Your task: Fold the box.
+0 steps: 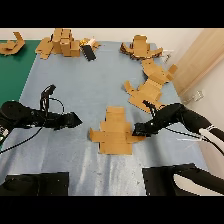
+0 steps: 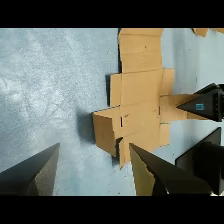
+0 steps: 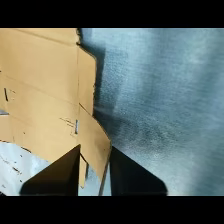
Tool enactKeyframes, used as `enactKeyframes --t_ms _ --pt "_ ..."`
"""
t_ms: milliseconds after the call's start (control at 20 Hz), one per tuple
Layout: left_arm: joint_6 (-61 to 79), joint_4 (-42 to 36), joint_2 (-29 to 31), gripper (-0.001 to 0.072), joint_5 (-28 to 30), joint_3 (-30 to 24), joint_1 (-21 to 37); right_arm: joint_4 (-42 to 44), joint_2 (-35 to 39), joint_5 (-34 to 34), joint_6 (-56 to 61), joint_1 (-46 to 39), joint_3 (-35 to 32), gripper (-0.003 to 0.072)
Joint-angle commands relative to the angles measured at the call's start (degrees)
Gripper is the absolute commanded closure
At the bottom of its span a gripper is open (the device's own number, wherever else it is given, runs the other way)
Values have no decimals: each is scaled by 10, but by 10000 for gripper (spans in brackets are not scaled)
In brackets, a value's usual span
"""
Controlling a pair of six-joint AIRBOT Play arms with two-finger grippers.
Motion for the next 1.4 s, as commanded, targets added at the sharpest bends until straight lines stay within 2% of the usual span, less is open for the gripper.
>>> enactKeyframes --t_ms 0,50,200,300,400,500,700,850,1150,1350 --pt "1 0 -2 47 -4 0 1 39 -7 -16 -33 7 0 532" --pt "4 -1 -6 47 -3 0 1 58 -7 -19 -46 17 0 532" --pt "63 -52 -41 47 -7 0 1 72 -10 -10 -69 67 0 683" --pt "123 -88 -80 47 -26 8 1 76 -9 22 -104 97 0 684" --pt "152 -89 -121 47 -40 30 3 76 -4 62 -169 120 0 684" --pt "175 -89 -158 47 -57 59 14 75 4 63 -215 130 0 684" --pt "228 -90 -219 47 -97 101 49 69 37 70 -218 130 -5 684" --pt "269 -98 -263 48 -113 111 55 68 45 75 -218 130 -7 684" --pt "411 -253 -343 48 -176 111 54 68 45 75 -209 130 -7 684" --pt "420 -256 -376 47 -192 114 54 68 45 76 -194 130 -7 684"
